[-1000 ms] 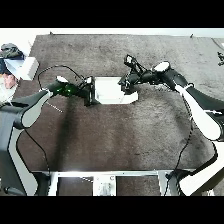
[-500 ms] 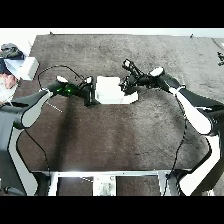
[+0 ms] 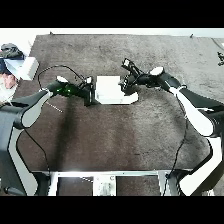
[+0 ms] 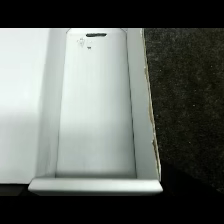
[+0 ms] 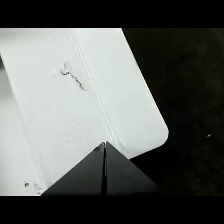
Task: Fold the box and place the chain.
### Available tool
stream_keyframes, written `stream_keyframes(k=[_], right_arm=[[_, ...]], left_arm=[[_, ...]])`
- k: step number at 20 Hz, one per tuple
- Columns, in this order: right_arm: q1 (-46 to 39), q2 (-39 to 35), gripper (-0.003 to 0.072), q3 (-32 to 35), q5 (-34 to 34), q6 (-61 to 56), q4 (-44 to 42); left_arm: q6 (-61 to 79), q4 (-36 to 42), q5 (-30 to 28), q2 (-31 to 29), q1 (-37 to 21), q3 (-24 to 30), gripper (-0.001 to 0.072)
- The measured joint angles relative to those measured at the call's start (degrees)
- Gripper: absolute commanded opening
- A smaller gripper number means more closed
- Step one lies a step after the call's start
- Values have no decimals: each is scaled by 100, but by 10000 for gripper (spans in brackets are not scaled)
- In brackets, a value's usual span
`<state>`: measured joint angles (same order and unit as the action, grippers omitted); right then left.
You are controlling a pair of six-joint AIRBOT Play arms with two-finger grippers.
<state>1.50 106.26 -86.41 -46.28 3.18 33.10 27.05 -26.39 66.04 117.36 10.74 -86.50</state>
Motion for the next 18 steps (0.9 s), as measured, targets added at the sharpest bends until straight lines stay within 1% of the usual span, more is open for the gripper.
stream_keyframes(k=[3,4,5,6,8,11,13,14,15,18], right_arm=[[-9,-439,-10,0,-57,-7,293],[-13,-590,184,-2,-153,-17,463],[-15,-704,638,-2,-269,-20,669],[-15,-791,624,-2,-435,-28,935],[-13,-863,624,-2,-809,-188,1482],[-15,-765,623,0,-1355,-481,2098],[20,-625,620,2,-1513,-562,2286],[33,-553,552,2,-1539,-564,2343],[52,-472,538,2,-1587,-549,2393],[76,-306,538,2,-1604,-455,2435]], left_arm=[[0,2,0,0,0,0,534],[0,2,0,0,0,0,534],[0,2,0,0,0,0,534],[0,2,0,0,0,0,534],[0,2,0,0,0,0,534],[0,2,0,0,0,0,534],[-2,4,-2,0,0,0,534],[-2,4,0,0,0,0,534],[-2,4,-2,0,0,0,534],[-2,4,-2,0,0,0,534]])
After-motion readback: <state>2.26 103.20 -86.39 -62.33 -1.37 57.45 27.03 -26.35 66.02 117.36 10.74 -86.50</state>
